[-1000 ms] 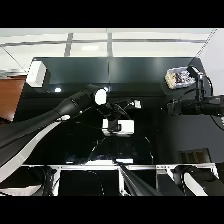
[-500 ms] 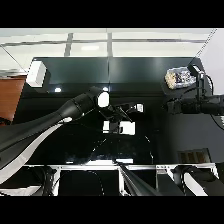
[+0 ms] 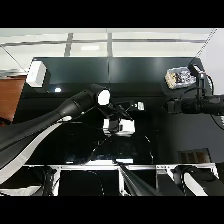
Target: Fold the box and place the chain.
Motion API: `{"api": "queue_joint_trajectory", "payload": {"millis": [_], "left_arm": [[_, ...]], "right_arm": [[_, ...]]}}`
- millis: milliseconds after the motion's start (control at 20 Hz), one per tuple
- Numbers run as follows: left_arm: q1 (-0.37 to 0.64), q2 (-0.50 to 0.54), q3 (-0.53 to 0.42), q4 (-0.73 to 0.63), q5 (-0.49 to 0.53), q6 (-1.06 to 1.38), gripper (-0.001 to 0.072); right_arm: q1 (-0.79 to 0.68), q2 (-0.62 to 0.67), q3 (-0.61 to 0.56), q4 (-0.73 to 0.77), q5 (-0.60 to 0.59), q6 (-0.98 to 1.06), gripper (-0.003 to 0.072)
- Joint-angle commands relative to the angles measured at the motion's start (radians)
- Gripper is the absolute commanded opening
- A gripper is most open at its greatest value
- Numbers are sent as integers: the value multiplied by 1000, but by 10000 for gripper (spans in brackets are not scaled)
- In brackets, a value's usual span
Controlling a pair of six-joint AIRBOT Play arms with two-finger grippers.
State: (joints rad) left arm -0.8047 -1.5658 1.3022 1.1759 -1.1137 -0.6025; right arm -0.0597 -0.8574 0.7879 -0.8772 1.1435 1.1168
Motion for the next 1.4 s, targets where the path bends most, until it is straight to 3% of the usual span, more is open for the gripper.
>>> {"api": "queue_joint_trajectory", "payload": {"millis": [0, 1050, 1350], "left_arm": [[0, 1, 6, -5, -14, -8, 712], [-21, -3, -13, 29, -19, -57, 712], [-44, -30, -13, 77, 44, -57, 710]], "right_arm": [[-1, 1, 0, 0, 0, 0, 14], [-1, 1, 0, 0, 14, 0, 14], [-1, 1, 0, -18, 15, 1, 14]]}}
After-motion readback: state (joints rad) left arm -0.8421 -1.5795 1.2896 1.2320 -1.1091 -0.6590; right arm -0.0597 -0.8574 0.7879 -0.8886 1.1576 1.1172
